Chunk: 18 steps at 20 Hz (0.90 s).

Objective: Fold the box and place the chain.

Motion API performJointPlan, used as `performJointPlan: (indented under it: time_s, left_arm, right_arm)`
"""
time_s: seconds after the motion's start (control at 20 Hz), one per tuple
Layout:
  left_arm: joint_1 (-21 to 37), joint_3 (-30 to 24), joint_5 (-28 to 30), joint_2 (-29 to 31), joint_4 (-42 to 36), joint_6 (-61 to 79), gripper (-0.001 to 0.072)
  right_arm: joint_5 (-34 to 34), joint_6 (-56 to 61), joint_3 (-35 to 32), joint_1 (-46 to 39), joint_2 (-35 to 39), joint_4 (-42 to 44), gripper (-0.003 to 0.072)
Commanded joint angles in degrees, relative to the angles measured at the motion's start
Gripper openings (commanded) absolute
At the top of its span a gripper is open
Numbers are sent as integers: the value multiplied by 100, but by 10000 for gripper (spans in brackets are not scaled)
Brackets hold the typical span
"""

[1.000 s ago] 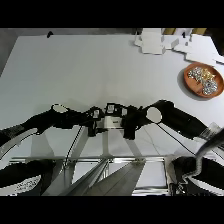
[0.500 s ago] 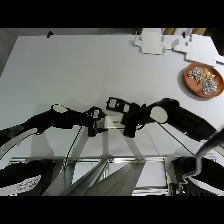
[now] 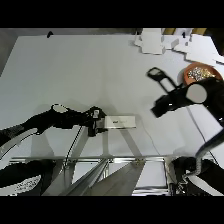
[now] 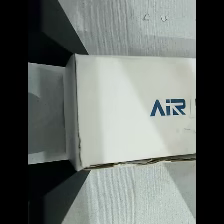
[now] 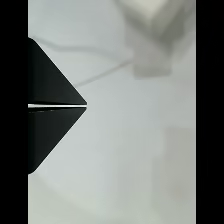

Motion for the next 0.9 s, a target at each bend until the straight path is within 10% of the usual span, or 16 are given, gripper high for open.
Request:
performJointPlan:
  time_s: [0.0, 0.45, 0.85]
  left_arm:
    - [2, 4, 0, 2, -7, 7, 152]
    - [389, 4, 262, 975, -302, -774, 150]
    - [3460, 2, 1408, 3499, 1797, -5228, 153]
  right_arm:
    - [577, 649, -413, -1311, 46, -535, 16]
    - [1290, 605, -656, -2188, 50, -531, 16]
    - [1290, 605, -656, -2188, 50, -533, 17]
